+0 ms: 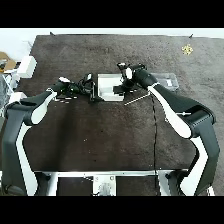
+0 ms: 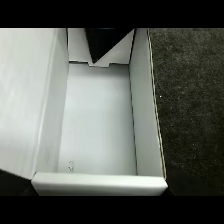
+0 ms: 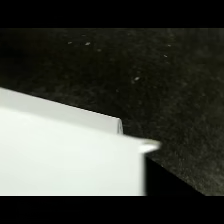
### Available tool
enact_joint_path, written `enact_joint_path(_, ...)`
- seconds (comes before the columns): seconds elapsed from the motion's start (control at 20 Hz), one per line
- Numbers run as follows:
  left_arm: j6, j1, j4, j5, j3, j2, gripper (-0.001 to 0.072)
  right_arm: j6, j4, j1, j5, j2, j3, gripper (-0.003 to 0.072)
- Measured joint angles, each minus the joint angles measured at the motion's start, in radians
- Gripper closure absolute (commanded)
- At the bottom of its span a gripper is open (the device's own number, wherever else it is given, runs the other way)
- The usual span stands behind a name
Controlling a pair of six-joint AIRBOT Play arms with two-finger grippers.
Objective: Fold the box and place the chain.
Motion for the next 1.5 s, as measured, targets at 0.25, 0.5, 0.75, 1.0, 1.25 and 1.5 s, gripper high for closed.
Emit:
enact_joint_path(0.25, 0.000, 0.000, -0.001, 0.000, 0.000, 0.000, 0.0352, 0.091, -0.034, 0.008, -0.006, -0.005, 0.000, 0.0494)
enact_joint_path(0.5, 0.000, 0.000, -0.001, 0.000, 0.000, 0.000, 0.0351, 0.154, -0.066, 0.021, -0.016, -0.006, 0.000, 0.0495)
enact_joint_path(0.75, 0.000, 0.000, -0.001, 0.000, 0.000, 0.000, 0.0352, 0.196, -0.077, 0.026, -0.021, -0.006, 0.000, 0.0606)
enact_joint_path(1.0, 0.000, 0.000, 0.000, 0.000, 0.000, 0.000, 0.0352, 0.213, -0.081, 0.027, -0.019, -0.006, 0.000, 0.0611)
enact_joint_path(1.25, 0.000, 0.000, 0.000, -0.001, 0.000, 0.000, 0.0352, 0.227, -0.094, 0.025, -0.013, -0.003, 0.000, 0.0346)
enact_joint_path(1.5, 0.000, 0.000, 0.000, -0.001, 0.000, 0.000, 0.0352, 0.211, -0.091, 0.026, -0.016, 0.028, 0.002, 0.0346)
